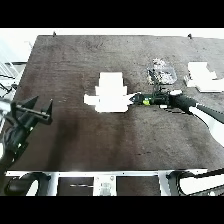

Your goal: Fold the box and place the chain.

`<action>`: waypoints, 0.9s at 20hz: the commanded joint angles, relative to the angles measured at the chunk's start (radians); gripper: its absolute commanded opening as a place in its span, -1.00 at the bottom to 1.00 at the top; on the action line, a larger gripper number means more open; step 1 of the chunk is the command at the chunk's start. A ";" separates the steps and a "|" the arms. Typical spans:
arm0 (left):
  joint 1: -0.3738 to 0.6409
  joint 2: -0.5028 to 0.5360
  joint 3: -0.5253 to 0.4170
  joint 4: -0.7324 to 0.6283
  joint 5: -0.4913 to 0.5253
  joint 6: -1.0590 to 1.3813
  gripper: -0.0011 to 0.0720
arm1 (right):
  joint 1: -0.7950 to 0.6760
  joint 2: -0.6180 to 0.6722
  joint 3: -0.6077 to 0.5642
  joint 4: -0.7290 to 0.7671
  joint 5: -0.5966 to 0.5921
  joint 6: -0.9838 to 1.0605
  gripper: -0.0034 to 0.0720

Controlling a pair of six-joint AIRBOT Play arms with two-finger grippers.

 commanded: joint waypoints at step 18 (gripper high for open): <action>0.000 -1.344 1.189 0.375 -0.826 -0.475 0.62 | 0.031 0.076 -0.128 0.211 -0.098 -0.334 -0.88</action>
